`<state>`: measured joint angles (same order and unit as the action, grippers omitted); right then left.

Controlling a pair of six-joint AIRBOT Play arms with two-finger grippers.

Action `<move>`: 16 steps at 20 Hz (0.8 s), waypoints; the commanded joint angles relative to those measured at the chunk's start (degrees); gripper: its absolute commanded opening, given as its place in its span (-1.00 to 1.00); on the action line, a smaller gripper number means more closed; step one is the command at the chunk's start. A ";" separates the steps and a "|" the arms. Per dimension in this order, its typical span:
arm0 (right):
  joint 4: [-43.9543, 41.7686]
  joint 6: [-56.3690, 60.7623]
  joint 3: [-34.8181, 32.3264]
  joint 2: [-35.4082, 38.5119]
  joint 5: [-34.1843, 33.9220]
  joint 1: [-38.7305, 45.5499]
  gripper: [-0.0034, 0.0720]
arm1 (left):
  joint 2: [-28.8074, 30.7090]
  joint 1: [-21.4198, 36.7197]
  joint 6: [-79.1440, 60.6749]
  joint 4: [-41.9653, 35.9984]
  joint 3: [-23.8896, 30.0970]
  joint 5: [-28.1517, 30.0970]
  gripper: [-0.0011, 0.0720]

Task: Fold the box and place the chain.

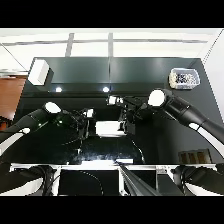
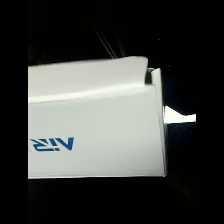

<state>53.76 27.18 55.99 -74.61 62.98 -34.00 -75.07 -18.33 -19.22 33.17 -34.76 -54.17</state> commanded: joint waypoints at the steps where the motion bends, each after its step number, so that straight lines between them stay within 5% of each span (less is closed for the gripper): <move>1: 0.04 0.04 0.00 -0.07 0.39 -1.09 -0.09 | -0.04 0.00 -0.02 0.02 -0.04 0.00 0.51; 12: 0.52 0.92 0.02 0.09 -0.26 -2.21 -0.09 | -0.04 0.00 -0.04 0.02 -0.04 -0.02 0.52; 13: 0.52 0.92 0.13 0.17 -0.20 -2.21 0.03 | -0.04 0.00 -0.04 0.02 -0.04 -0.02 0.51; 14: 0.52 1.11 0.20 0.22 -0.26 -2.21 0.61 | -0.04 0.00 -0.04 0.02 -0.04 -0.02 0.51; 15: 0.68 1.66 0.20 0.31 -0.37 -2.21 0.90 | -0.04 0.00 -0.02 0.02 -0.04 -0.02 0.52; 16: 1.22 1.75 0.20 0.39 -0.37 -2.21 0.90 | -0.04 0.00 -0.02 0.02 -0.04 -0.02 0.52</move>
<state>54.30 28.34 56.12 -74.37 62.67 -36.14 -75.07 -18.33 -19.25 33.19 -34.76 -54.19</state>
